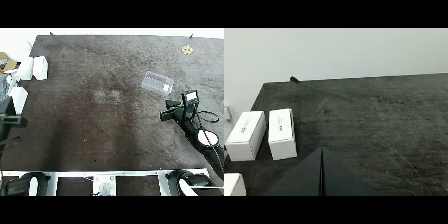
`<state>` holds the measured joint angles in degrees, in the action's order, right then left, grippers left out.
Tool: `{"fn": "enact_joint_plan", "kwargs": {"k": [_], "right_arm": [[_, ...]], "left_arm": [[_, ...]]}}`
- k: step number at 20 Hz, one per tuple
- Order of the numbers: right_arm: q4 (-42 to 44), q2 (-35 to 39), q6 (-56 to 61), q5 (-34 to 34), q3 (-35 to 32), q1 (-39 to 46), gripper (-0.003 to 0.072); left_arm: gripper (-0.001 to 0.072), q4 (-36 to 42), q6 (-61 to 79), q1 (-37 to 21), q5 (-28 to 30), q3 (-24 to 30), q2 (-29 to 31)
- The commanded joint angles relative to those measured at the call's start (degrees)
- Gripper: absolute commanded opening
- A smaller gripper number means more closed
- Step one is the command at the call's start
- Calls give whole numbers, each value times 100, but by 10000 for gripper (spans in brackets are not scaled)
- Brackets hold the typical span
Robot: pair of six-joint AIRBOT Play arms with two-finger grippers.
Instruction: Fold the box and place the chain.
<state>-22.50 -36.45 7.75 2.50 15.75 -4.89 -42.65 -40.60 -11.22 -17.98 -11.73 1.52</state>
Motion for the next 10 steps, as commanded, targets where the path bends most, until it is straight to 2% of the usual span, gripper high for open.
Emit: {"fn": "enact_joint_plan", "kwargs": {"k": [1, 10], "right_arm": [[0, 0, 0, 0, -2, -2, 2], [0, 0, 2, 0, -2, -2, 2]], "left_arm": [[9, 44, -133, -2, 55, 479, 435], [11, 37, -133, -2, 44, 479, 435]]}}
